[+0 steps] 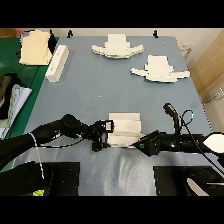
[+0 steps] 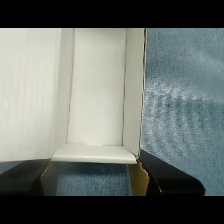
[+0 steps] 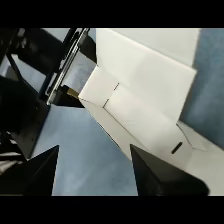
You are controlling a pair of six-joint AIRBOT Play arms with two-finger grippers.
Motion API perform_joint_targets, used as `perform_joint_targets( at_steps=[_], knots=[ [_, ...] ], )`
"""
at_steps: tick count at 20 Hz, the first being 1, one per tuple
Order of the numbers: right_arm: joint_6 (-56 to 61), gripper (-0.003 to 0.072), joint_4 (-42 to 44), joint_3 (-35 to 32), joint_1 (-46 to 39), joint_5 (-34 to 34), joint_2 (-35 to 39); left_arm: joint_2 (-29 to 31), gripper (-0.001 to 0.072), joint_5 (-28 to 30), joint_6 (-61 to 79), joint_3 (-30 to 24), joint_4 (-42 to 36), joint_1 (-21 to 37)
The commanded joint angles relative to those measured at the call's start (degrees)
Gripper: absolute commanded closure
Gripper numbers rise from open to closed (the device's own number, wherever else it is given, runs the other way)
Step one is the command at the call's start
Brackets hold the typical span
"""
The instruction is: Fold the box.
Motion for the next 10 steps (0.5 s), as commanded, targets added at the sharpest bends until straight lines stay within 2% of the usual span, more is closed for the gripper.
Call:
perform_joint_targets(
  at_steps=[1,4,7,10],
  knots=[
    [17.88,-0.0034,6.86,0.04,0.0,-2.64,-3.67,0.04,0.0246,0.02,0.0,-0.02,0.02,-0.04],
    [17.86,-0.0034,12.15,0.04,0.0,-2.86,-6.01,0.04,0.0246,0.02,0.0,-0.04,0.02,-0.04],
    [17.88,-0.0034,13.27,0.04,0.0,-2.93,-6.38,0.04,0.0246,-0.39,-1.9,-0.02,-0.35,-0.04],
    [17.88,-0.0034,13.25,0.04,0.0,-3.21,-6.4,0.07,0.0246,-0.48,-9.53,0.76,4.13,-0.04]
  ],
)
